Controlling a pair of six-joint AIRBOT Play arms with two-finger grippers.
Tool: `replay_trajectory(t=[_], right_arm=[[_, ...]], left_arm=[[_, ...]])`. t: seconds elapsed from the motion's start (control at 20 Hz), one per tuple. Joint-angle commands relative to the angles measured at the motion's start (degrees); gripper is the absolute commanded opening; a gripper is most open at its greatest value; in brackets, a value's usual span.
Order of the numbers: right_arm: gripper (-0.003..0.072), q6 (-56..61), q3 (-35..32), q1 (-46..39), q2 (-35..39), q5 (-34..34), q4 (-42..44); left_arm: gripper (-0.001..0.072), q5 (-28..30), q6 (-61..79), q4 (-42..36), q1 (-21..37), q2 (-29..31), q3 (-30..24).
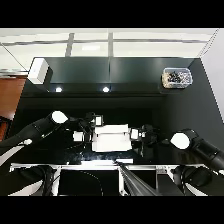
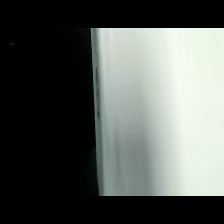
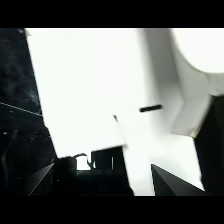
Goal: Fold the box and place the chain.
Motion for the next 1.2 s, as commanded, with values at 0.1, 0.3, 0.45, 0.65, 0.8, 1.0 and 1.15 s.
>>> replay_trajectory(t=[0.1,0.3,0.45,0.65,0.8,1.0,1.15], right_arm=[[0.0698,-3.63,-0.11,5.51,-3.76,-3.50,2.40],[0.0698,-3.63,-0.11,8.72,-6.49,-9.62,3.80],[0.0698,-3.63,-0.11,10.43,-8.59,-13.29,4.26],[0.0697,-3.26,-0.02,10.67,-8.57,-17.55,6.14],[0.0698,-0.72,0.31,10.67,-8.33,-16.96,6.14],[0.0698,0.11,2.23,9.29,-3.80,-16.22,3.76],[0.0697,0.07,2.25,5.60,-1.53,-15.56,3.56]], left_arm=[[0.0027,0.15,0.07,0.04,-0.02,-0.09,-0.02],[0.0027,0.17,0.07,0.07,-0.02,-0.09,-0.02],[0.0027,0.17,0.07,0.04,-0.02,-0.09,-0.02],[0.0027,0.17,0.07,0.04,-0.02,-0.09,-0.02],[0.0027,0.15,0.04,0.04,-0.04,-0.09,-0.02],[0.0027,0.15,0.04,0.07,-0.04,-0.09,-0.02],[0.0027,0.15,0.04,0.07,-0.04,-0.09,-0.02]])
